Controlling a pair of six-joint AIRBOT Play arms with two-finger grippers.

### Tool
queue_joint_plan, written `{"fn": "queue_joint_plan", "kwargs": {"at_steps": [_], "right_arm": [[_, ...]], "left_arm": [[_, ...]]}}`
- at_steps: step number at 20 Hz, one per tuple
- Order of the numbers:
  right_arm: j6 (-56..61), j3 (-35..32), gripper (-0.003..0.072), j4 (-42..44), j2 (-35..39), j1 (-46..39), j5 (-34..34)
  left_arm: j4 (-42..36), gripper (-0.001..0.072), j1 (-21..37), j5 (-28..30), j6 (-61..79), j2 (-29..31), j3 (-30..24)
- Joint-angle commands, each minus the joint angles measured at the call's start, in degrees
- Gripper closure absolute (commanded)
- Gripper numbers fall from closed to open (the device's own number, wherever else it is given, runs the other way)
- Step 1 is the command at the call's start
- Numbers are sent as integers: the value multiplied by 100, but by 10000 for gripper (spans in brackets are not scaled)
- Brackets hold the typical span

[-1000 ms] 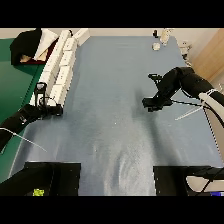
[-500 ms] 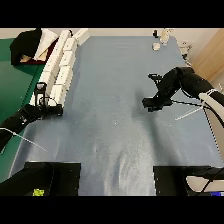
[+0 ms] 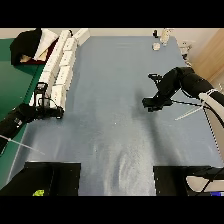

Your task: Fold the box.

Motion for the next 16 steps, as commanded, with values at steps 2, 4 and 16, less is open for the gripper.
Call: {"fn": "queue_joint_plan", "kwargs": {"at_steps": [2, 4, 16], "right_arm": [[2, 4, 666, 2, -4, 4, 0], [2, 2, 666, 2, -4, 4, 0], [0, 4, 666, 2, -4, 4, 0]], "left_arm": [[1381, 12, -2, -2153, -1268, 940, 168], [1777, 12, -4, -2918, -1692, 1335, 201], [-1729, 697, -361, -4168, -1882, 2308, 997]]}}
